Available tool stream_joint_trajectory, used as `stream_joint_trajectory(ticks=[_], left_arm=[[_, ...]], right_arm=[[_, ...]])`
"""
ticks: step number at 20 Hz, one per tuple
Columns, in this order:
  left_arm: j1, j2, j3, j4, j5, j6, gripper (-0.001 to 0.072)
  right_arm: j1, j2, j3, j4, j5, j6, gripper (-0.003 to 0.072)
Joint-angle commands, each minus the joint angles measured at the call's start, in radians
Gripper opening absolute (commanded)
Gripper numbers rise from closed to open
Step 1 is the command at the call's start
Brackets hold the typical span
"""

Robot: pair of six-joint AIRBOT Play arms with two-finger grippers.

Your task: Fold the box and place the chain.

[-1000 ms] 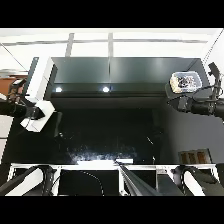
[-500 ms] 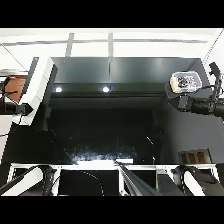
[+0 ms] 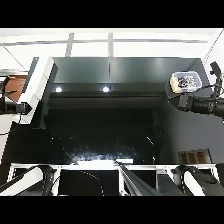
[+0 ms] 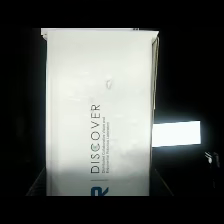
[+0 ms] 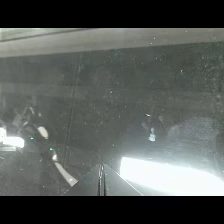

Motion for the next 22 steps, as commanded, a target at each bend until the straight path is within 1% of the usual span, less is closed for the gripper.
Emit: stream_joint_trajectory(ticks=[1,4,6,8,9,10,11,13,14,16,17,19,21,22], left_arm=[[0.031,-0.002,0.000,-0.006,-0.026,0.000,0.0337],[0.056,-0.003,0.000,-0.031,-0.010,0.011,0.0339],[0.044,-0.016,0.000,-0.093,-0.003,0.060,0.0343],[0.029,-0.040,0.000,-0.114,0.005,0.066,0.0344],[0.026,-0.056,0.000,-0.114,-0.002,0.063,0.0387],[0.022,-0.069,0.000,-0.115,-0.014,0.064,0.0582],[0.022,-0.073,0.000,-0.104,-0.021,0.058,0.0715],[0.023,-0.050,0.018,-0.016,-0.026,0.014,0.0717],[0.023,-0.027,0.042,0.021,-0.027,-0.032,0.0717],[0.022,0.027,0.104,0.008,-0.027,-0.117,0.0717],[0.018,0.056,0.136,-0.043,-0.024,-0.142,0.0717],[0.007,0.108,0.193,-0.208,-0.031,-0.142,0.0716],[-0.035,0.152,0.227,-0.376,-0.045,-0.133,0.0709],[-0.070,0.169,0.241,-0.433,-0.048,-0.134,0.0699]], right_arm=[[0.000,0.000,0.000,0.000,0.000,0.004,0.0044],[0.000,0.000,0.000,0.000,0.000,0.004,0.0044],[0.000,0.000,0.000,0.000,0.000,0.004,0.0044],[0.000,0.000,0.000,0.000,0.000,0.004,0.0044],[0.000,0.000,0.000,0.000,0.000,0.004,0.0044],[0.000,0.000,0.000,0.000,0.004,0.004,0.0044],[0.000,0.000,0.000,0.000,0.008,0.004,0.0044],[0.000,0.000,0.000,0.000,0.023,0.004,0.0044],[0.000,0.000,0.000,0.000,0.029,0.004,0.0044],[0.000,0.000,0.000,0.000,0.028,0.003,0.0044],[0.000,0.000,0.000,0.000,0.021,0.003,0.0044],[0.000,0.000,0.000,0.000,-0.004,0.003,0.0044],[0.000,0.000,0.001,0.001,-0.018,0.003,0.0044],[-0.001,0.000,0.006,0.000,-0.023,0.000,0.0044]])
